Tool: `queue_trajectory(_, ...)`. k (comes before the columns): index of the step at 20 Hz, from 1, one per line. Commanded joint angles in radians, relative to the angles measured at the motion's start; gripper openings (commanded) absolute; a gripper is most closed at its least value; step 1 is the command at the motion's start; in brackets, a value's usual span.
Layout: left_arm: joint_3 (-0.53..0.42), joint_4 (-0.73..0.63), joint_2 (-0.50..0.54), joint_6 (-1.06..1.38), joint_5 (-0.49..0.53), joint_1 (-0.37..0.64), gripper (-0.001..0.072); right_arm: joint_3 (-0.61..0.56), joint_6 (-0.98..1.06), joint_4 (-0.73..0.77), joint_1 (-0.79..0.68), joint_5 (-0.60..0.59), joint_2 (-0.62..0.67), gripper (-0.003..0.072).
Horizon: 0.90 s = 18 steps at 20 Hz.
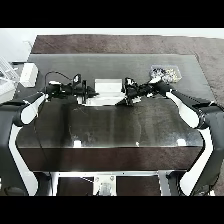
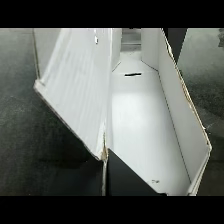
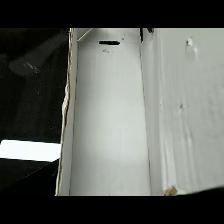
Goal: Fold the box and place the chain.
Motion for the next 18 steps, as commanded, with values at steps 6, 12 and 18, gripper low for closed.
queue_trajectory(6,0.0,0.0,0.0,0.0,-0.003,0.0,0.002,0.0,0.0,0.001,0.001,0.001,0.0,0.0495)
queue_trajectory(12,0.0,0.0,0.0,0.0,-0.005,0.0,0.0021,0.0,0.0,0.001,0.001,0.001,0.0,0.0495)
queue_trajectory(18,0.0,-0.005,0.0,0.0,-0.011,0.0,0.0021,0.0,0.0,0.001,0.001,0.001,0.0,0.0495)
